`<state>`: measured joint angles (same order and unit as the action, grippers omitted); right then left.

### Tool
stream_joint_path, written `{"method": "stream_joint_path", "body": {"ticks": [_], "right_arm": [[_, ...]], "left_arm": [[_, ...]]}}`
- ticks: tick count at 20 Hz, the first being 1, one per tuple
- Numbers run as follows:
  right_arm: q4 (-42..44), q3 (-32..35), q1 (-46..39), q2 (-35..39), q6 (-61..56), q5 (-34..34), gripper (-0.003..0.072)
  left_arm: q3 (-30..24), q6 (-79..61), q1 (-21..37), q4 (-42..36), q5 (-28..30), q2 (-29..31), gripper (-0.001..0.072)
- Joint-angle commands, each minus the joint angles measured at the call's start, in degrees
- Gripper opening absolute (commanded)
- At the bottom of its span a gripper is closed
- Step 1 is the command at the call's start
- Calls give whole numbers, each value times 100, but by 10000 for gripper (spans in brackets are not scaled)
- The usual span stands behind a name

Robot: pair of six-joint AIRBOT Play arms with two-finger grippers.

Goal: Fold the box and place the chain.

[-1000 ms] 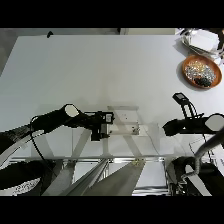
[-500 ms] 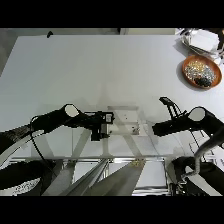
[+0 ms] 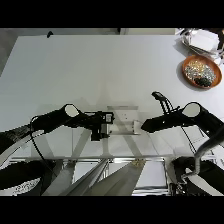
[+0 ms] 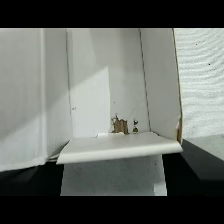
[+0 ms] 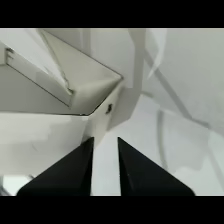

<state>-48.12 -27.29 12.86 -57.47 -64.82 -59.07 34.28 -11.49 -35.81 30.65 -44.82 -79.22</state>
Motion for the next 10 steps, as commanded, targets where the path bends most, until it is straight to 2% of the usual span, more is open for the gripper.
{"method": "stream_joint_path", "body": {"ticks": [1, 10], "right_arm": [[57, -254, 184, -4, -214, -76, 237], [68, -260, 184, -4, -291, -588, 329]], "left_arm": [[-2, -2, 0, 2, 0, 2, 256], [-2, -2, 0, 2, 0, 2, 256]]}}
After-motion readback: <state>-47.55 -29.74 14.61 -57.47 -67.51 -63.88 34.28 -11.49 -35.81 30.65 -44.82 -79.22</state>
